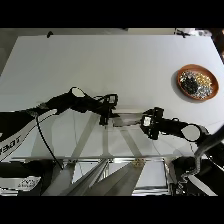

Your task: Fold the box and place the chain.

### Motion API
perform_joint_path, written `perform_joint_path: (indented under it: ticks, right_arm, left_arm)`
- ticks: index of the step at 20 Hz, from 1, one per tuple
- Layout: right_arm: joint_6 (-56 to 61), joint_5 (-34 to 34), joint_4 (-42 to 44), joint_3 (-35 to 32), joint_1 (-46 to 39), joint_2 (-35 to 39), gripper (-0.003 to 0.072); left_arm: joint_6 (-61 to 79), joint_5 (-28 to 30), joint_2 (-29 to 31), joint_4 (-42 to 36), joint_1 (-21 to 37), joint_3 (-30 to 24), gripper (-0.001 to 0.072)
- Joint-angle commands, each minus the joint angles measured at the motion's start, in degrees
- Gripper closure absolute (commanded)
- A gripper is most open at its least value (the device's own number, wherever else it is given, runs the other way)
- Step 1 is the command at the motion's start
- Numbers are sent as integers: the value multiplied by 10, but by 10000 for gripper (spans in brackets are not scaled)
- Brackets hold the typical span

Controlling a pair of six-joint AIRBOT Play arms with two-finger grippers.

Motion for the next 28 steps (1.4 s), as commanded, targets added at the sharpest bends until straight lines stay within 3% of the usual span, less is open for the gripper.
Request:
perform_joint_path:
  ticks: [1,4,14,28]
  right_arm:
    - [-65,27,43,14,-17,-19,80]
    - [-110,32,87,28,-17,-51,80]
    - [-141,72,89,33,-17,-126,80]
    - [-149,119,73,33,-17,-162,89]
  left_arm:
    - [0,0,0,0,0,0,698]
    - [0,0,0,0,0,0,698]
    - [0,0,0,0,0,0,698]
    - [0,0,0,0,0,0,698]
